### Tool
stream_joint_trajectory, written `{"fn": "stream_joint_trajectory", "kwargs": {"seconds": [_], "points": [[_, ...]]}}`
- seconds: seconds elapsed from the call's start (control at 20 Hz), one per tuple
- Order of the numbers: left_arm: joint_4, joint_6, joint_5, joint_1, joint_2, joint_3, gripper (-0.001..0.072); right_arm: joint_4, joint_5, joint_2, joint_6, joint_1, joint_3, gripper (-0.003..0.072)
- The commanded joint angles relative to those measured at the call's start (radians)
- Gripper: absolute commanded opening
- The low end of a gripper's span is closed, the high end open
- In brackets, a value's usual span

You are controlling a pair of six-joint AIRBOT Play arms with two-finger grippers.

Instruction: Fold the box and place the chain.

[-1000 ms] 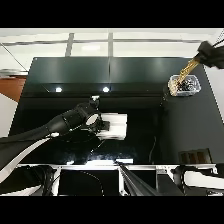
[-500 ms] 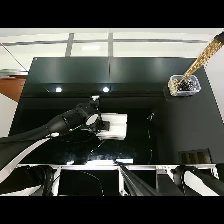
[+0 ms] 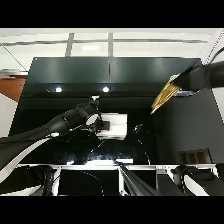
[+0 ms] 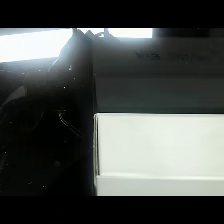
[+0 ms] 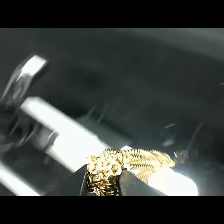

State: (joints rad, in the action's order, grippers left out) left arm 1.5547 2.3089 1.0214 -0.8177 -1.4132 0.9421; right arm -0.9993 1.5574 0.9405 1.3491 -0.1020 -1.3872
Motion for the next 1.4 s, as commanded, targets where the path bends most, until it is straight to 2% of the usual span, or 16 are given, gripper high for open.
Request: {"fn": "stream_joint_trajectory", "kwargs": {"seconds": [0.0, 0.3, 0.55, 0.7, 0.95, 1.05, 1.2, 1.25, 1.3, 1.35], "points": [[0.000, 0.000, 0.000, 0.000, 0.000, 0.000, 0.0029, 0.022, 0.016, -0.013, 0.007, -0.174, 0.052, 0.0039], [0.000, -0.001, 0.000, 0.000, 0.000, 0.000, 0.0029, 0.111, -0.186, 0.005, 0.056, -0.359, 0.066, 0.0039], [0.000, -0.001, 0.000, 0.000, 0.000, 0.000, 0.0029, 0.104, -0.262, 0.072, 0.084, -0.448, 0.082, 0.0039], [0.000, -0.001, 0.000, 0.000, 0.000, 0.000, 0.0029, 0.106, -0.308, 0.094, 0.095, -0.466, 0.171, 0.0039], [-0.001, -0.001, 0.001, 0.000, 0.000, 0.000, 0.0029, 0.106, -0.458, 0.120, 0.110, -0.486, 0.346, 0.0040], [-0.001, -0.001, 0.000, 0.000, 0.000, 0.000, 0.0029, 0.106, -0.507, 0.142, 0.110, -0.486, 0.397, 0.0040], [-0.001, -0.001, 0.001, 0.000, 0.000, 0.000, 0.0029, 0.105, -0.520, 0.167, 0.110, -0.486, 0.436, 0.0041], [-0.001, -0.001, 0.001, 0.000, 0.000, 0.000, 0.0029, 0.105, -0.519, 0.167, 0.110, -0.486, 0.437, 0.0207], [-0.001, -0.001, 0.001, 0.000, 0.000, 0.000, 0.0029, 0.106, -0.515, 0.165, 0.110, -0.483, 0.436, 0.0438], [-0.001, -0.001, 0.001, 0.000, 0.000, 0.000, 0.0029, 0.105, -0.491, 0.161, 0.109, -0.469, 0.431, 0.0449]]}}
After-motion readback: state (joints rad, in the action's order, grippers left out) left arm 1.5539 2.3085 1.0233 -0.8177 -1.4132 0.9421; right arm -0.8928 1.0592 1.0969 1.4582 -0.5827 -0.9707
